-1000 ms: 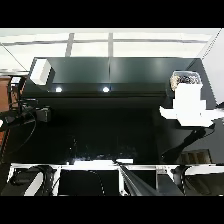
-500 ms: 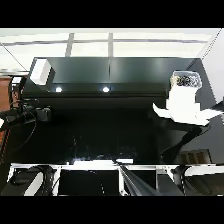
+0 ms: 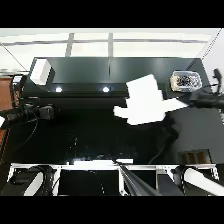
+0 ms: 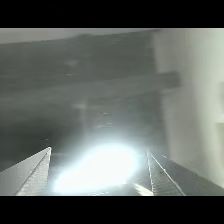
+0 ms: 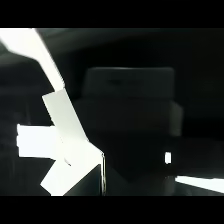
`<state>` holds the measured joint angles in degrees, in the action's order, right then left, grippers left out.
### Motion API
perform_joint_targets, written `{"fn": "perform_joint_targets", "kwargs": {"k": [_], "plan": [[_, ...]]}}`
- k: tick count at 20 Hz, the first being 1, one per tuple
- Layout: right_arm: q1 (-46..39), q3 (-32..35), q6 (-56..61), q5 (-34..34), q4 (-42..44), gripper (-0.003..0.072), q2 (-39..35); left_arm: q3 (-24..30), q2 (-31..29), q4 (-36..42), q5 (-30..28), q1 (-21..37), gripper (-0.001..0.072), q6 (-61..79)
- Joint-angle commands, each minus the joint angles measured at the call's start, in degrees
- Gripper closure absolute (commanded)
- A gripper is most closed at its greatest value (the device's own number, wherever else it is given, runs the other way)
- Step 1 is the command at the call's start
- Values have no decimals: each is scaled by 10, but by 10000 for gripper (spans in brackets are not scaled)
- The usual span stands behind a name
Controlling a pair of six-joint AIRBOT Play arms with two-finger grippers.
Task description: Fold the box and place the chain.
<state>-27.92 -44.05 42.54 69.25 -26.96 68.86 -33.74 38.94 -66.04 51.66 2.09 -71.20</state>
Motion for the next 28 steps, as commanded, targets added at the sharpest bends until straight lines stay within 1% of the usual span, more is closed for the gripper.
{"fn": "perform_joint_targets", "kwargs": {"k": [1, 3, 5, 7, 9, 12, 15, 18, 19, 20, 21, 22, 24, 25, 28], "plan": [[134, 156, -31, -175, 115, 671, -125, 0, 47, 139, -2, -16, -8, 52], [225, 198, -31, -238, 136, 671, -149, -1, 104, 219, -3, -38, -8, 85], [311, 210, -30, -274, 145, 671, -150, -9, 173, 307, 0, -59, -8, 126], [375, 210, -23, -311, 148, 671, -150, -32, 243, 375, 4, -69, -8, 176], [412, 210, -14, -338, 148, 670, -150, -66, 316, 389, 32, -70, -8, 194], [421, 210, -9, -340, 148, 670, -150, -115, 418, 389, 112, -70, -8, 222], [421, 210, -7, -339, 148, 670, -150, -140, 491, 395, 155, -70, -8, 264], [421, 210, 3, -336, 148, 670, -150, -154, 540, 434, 223, -70, -8, 405], [421, 210, 5, -335, 148, 670, -150, -161, 551, 436, 243, -70, -7, 432], [421, 210, 5, -333, 147, 670, -150, -169, 563, 434, 264, -70, 13, 454], [421, 210, 5, -330, 147, 670, -150, -179, 571, 423, 275, -70, 16, 462], [421, 210, 5, -330, 146, 670, -150, -188, 576, 400, 277, -72, 18, 467], [421, 210, 5, -328, 134, 670, -150, -202, 577, 366, 279, -80, 51, 480], [421, 210, 6, -327, 128, 670, -150, -208, 577, 365, 285, -85, 103, 490], [421, 210, 10, -324, 120, 670, -150, -222, 577, 364, 286, -103, 111, 519]]}}
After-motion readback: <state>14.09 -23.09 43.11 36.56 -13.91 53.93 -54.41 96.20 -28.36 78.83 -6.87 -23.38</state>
